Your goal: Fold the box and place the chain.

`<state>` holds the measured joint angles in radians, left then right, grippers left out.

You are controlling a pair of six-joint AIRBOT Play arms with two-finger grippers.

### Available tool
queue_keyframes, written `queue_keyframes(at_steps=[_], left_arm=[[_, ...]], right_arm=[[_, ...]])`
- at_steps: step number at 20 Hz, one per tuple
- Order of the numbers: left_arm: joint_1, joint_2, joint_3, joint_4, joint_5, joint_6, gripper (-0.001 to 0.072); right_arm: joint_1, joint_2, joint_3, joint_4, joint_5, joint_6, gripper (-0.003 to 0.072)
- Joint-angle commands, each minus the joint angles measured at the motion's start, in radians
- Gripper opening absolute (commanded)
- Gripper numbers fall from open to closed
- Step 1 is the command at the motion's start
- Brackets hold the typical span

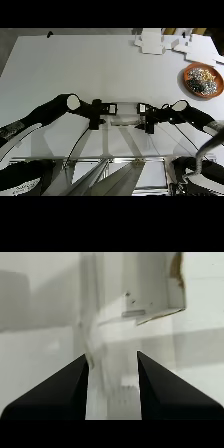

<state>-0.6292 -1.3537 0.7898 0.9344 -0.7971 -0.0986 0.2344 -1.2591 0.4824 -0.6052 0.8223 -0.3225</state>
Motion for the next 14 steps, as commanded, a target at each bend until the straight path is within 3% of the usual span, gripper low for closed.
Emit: queue_keyframes(at_steps=[1, 3, 7, 14], left_arm=[[-0.026, -0.025, 0.0, -0.047, -0.002, 0.074, 0.0306], [-0.031, -0.027, 0.0, -0.048, -0.044, 0.072, 0.0187], [-0.033, -0.027, 0.0, -0.068, -0.047, 0.068, 0.0139], [-0.034, -0.027, 0.0, -0.093, 0.007, 0.068, 0.0117]], right_arm=[[0.0, 0.001, 0.0, 0.0, 0.0, 0.0, 0.0306], [0.0, 0.001, 0.0, 0.0, 0.001, 0.0, 0.0306], [0.0, 0.001, 0.0, 0.0, 0.0, 0.0, 0.0306], [0.0, 0.001, 0.0, 0.0, 0.001, 0.0, 0.0306]])
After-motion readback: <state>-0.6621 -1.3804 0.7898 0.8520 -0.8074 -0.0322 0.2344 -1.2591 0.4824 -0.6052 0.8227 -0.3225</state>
